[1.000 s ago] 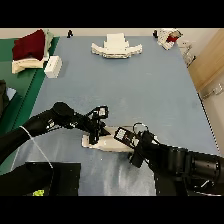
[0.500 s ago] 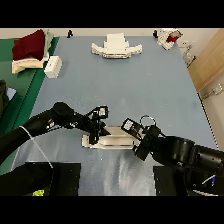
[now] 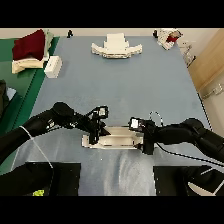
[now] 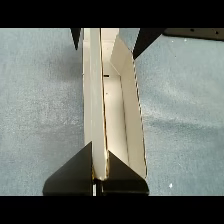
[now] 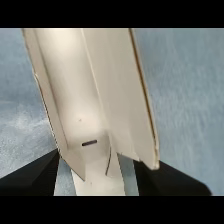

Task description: Fold the box.

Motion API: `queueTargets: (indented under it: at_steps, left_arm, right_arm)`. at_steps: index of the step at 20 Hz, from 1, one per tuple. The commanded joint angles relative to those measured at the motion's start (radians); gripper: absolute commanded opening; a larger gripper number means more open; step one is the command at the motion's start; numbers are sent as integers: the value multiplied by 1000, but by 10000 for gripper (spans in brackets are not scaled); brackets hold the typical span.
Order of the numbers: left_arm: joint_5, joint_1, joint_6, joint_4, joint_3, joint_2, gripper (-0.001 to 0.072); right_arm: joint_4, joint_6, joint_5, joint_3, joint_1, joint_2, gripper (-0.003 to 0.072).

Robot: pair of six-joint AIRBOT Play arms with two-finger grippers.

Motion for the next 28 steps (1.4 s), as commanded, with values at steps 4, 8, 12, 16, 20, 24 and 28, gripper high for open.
queueTargets:
  at_steps: [4,8,12,16,20,24,28]
  left_arm:
    - [0,0,0,0,1,0,13]
    - [0,0,0,0,1,0,12]
    - [0,0,0,0,1,0,12]
    - [0,0,0,0,1,0,12]
    - [0,0,0,0,1,0,12]
    - [0,0,0,0,1,0,13]
    - [0,0,0,0,1,0,13]
  right_arm:
    - [257,-370,-34,-13,-100,-91,720]
    - [246,-349,-63,-12,-100,-142,720]
    - [236,-335,-62,-12,-100,-126,720]
    - [239,-335,-70,-14,-100,-124,720]
    - [260,-336,-15,-50,-100,-124,720]
    - [296,-411,50,-103,-94,-109,720]
    - [296,-427,56,-103,-94,-109,720]
